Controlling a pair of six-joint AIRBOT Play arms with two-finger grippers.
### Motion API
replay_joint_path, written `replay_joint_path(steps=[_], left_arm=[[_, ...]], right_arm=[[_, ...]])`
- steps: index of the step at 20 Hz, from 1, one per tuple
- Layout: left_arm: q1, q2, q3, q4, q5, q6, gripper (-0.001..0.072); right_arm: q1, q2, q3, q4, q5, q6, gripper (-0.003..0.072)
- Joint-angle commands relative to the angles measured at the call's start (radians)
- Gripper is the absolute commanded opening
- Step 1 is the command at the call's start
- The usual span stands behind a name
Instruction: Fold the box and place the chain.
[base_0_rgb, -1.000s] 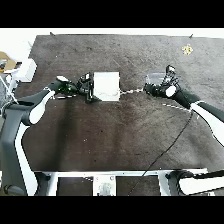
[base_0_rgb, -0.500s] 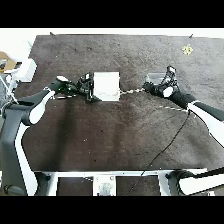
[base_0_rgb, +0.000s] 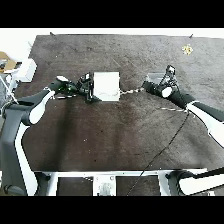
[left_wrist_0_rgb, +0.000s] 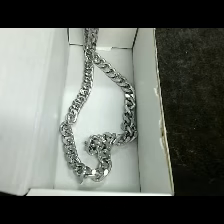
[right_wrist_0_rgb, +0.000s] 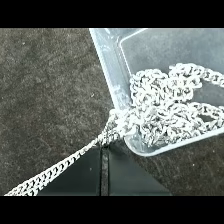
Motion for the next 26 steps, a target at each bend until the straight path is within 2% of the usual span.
replay_joint_path(steps=[1,4,7,9,12,18,20,26], left_arm=[[0.0,-0.001,0.0,0.0,0.0,0.0,0.029],[0.0,-0.001,0.0,0.0,0.0,0.0,0.029],[0.0,-0.001,0.0,0.0,0.0,0.0,0.0291],[0.0,-0.001,0.0,0.0,0.0,0.0,0.029],[0.0,-0.001,0.0,0.0,0.0,0.0,0.029],[0.0,-0.001,0.0,0.0,0.0,0.0,0.029],[0.0,-0.001,0.0,0.0,0.0,0.0,0.0291],[0.0,-0.001,0.0,0.0,0.0,0.0,0.029]], right_arm=[[0.001,0.021,0.001,0.0,0.059,0.0,0.0003],[0.006,0.103,0.001,-0.005,0.112,-0.023,0.0002],[0.047,0.235,0.001,-0.007,0.11,-0.056,0.0002],[0.093,0.322,0.001,-0.007,0.077,-0.057,0.0003],[0.216,0.418,0.027,-0.011,-0.064,-0.058,0.0002],[0.474,0.348,0.286,-0.179,-0.167,-0.06,0.0002],[0.504,0.306,0.316,-0.18,-0.166,-0.06,0.0002],[0.507,0.182,0.259,-0.177,0.056,0.019,0.0002]])
